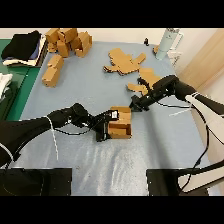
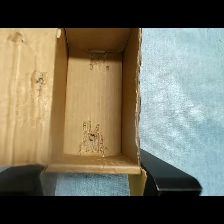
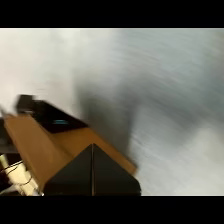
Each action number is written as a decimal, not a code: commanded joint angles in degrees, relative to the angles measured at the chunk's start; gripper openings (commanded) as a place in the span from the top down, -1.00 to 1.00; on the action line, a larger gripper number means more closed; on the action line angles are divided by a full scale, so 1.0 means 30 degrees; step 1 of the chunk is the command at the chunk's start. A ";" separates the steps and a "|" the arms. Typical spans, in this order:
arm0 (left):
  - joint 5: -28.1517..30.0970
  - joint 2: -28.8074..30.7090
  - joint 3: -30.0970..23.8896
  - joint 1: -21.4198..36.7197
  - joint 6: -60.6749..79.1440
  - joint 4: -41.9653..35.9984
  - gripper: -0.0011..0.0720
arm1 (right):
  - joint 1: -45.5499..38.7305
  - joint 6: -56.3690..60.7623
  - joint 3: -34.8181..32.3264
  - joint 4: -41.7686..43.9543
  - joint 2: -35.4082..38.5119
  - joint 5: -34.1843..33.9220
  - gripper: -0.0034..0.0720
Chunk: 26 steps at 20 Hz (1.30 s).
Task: Fold the box.
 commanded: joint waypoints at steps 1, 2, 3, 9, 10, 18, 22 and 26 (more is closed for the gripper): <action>0.0007 -0.0007 0.0015 0.0007 0.0000 0.0000 -0.25 | 0.0058 -0.5238 0.0670 0.4073 -0.0991 -0.2936 0.90; 0.0007 -0.0007 0.0022 0.0007 0.0000 0.0000 -0.25 | 0.0313 -0.5413 0.0452 0.3898 -0.0801 -0.3585 0.90; 0.0007 -0.0007 0.0022 0.0007 0.0000 0.0000 -0.25 | 0.0656 -0.5763 0.0007 0.3526 -0.0430 -0.4014 0.90; 0.0007 -0.0007 0.0015 0.0007 0.0000 0.0000 -0.25 | 0.2834 -0.7563 -0.5515 0.1064 0.4182 0.1413 0.90; 0.0007 -0.0007 0.0022 0.0007 0.0000 0.0000 -0.25 | 0.3417 -0.7628 -0.6113 0.0415 0.5020 0.2652 0.90; 0.0007 -0.0007 0.0015 0.0007 0.0000 0.0000 -0.25 | 0.9624 -0.7679 -0.9449 -0.7446 1.0367 1.2611 0.90; 0.0007 -0.0007 0.0022 0.0007 0.0000 0.0000 -0.25 | 1.2451 -0.7686 -1.2247 -1.0469 1.3362 1.7172 0.90; 0.0007 -0.0007 0.0015 0.0007 0.0000 0.0000 -0.25 | 1.3420 -0.7686 -1.3406 -1.1540 1.4950 1.7646 0.00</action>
